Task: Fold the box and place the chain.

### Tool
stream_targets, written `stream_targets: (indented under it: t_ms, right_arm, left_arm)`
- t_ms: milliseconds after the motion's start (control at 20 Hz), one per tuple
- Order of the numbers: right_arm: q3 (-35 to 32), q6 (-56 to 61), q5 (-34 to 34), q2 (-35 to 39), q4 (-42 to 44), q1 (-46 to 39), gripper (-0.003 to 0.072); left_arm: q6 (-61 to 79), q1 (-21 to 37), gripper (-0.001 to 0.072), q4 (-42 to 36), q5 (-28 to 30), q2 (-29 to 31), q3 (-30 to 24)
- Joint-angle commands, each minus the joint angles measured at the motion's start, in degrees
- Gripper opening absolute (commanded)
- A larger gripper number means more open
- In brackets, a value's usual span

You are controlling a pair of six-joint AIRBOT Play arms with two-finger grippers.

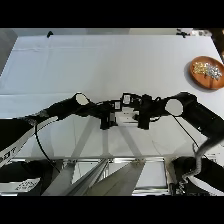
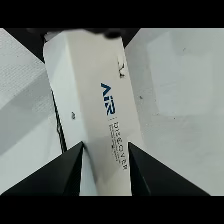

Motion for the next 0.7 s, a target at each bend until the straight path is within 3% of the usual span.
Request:
stream_targets:
  t_ms: [0, 650]
  right_arm:
    - [-1.64, 1.92, -3.19, 0.0, -0.13, 0.04, 0.0264]
    - [-1.66, 2.27, -6.16, 0.74, -1.64, 0.02, 0.0256]
  left_arm:
    - [0.07, -0.04, 0.0445, 0.07, -0.2, 0.02, 0.02]
    - [0.07, -0.04, 0.0445, 0.07, -0.17, 0.02, 0.02]
